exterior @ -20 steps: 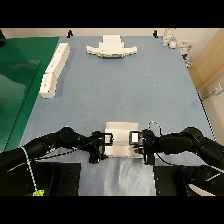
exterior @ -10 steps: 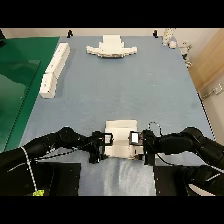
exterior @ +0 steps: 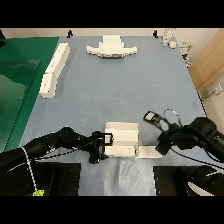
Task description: Fold the box.
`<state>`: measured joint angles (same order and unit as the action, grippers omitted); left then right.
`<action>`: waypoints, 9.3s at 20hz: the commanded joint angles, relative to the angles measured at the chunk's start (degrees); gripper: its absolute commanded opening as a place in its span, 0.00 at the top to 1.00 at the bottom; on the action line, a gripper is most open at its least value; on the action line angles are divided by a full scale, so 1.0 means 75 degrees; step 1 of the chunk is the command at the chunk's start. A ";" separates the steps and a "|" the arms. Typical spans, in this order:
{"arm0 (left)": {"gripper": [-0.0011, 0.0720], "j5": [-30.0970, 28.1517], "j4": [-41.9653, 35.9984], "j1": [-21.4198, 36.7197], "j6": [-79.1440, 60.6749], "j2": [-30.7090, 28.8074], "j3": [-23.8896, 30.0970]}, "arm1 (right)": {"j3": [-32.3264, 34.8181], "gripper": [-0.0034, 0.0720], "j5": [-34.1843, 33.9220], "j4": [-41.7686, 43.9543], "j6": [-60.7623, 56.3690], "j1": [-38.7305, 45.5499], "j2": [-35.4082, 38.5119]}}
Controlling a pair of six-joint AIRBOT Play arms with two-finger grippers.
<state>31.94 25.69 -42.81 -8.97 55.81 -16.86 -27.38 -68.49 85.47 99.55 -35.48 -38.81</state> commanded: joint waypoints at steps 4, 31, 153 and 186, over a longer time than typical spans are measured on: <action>0.28 0.0003 0.0003 0.0000 -0.0003 -0.0006 -0.0003 | -0.0009 0.96 -0.1233 0.1597 -0.2396 0.3485 -0.0087; 0.28 0.0000 0.0003 0.0000 -0.0003 -0.0006 -0.0003 | 0.1105 0.52 -0.0743 0.6560 -0.0082 0.4065 -0.0711; 0.28 0.0000 0.0003 0.0000 -0.0003 -0.0006 -0.0003 | 0.1014 0.19 0.4908 0.4421 0.5875 -0.2757 0.0388; 0.28 0.0000 0.0003 0.0000 -0.0003 -0.0006 -0.0003 | 0.0303 0.25 0.5123 -0.0481 0.1075 -0.4607 -0.0638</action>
<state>31.81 25.76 -42.76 -8.99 55.81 -16.86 -25.06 -30.02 81.36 107.98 -68.27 -43.57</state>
